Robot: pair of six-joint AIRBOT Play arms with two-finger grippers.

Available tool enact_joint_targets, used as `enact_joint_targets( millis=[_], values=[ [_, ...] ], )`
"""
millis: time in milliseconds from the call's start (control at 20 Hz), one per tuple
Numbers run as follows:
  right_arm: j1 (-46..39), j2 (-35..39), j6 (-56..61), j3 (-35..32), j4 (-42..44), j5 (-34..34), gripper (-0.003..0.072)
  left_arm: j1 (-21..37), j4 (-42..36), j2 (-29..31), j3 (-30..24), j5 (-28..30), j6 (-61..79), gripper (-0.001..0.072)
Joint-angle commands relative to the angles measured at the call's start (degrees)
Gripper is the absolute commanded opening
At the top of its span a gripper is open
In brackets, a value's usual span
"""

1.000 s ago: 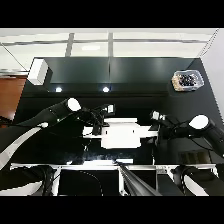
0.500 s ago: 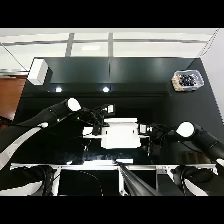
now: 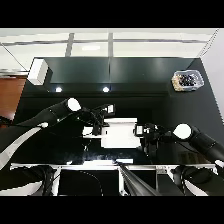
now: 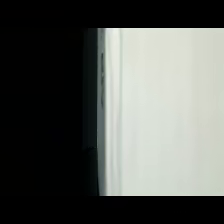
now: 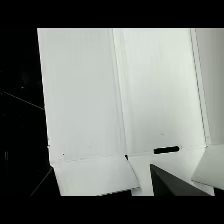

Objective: Fold the box and place the chain.

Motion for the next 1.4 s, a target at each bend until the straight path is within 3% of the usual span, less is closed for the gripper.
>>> enact_joint_targets(
  millis=[0,350,600,950,1350],
  values=[
    [0.20,-0.04,0.09,-0.02,2.16,-0.63,0.0670,0.00,0.00,-0.02,0.00,0.04,0.02,0.0024],
    [0.81,0.28,0.15,1.07,4.83,-1.73,0.0670,0.00,0.00,-0.02,0.00,0.02,0.02,0.0025],
    [0.63,0.68,0.24,5.46,0.48,-2.32,0.0670,0.00,0.00,-0.02,0.02,-0.02,0.00,0.0024],
    [-5.18,0.68,-2.10,6.71,1.05,-3.08,0.0670,-0.02,0.00,0.00,0.02,0.00,0.02,0.0024],
    [-5.18,-2.84,-10.73,6.71,11.26,-2.73,0.0670,-0.22,0.22,0.98,0.02,0.07,1.55,0.0023]
  ],
)
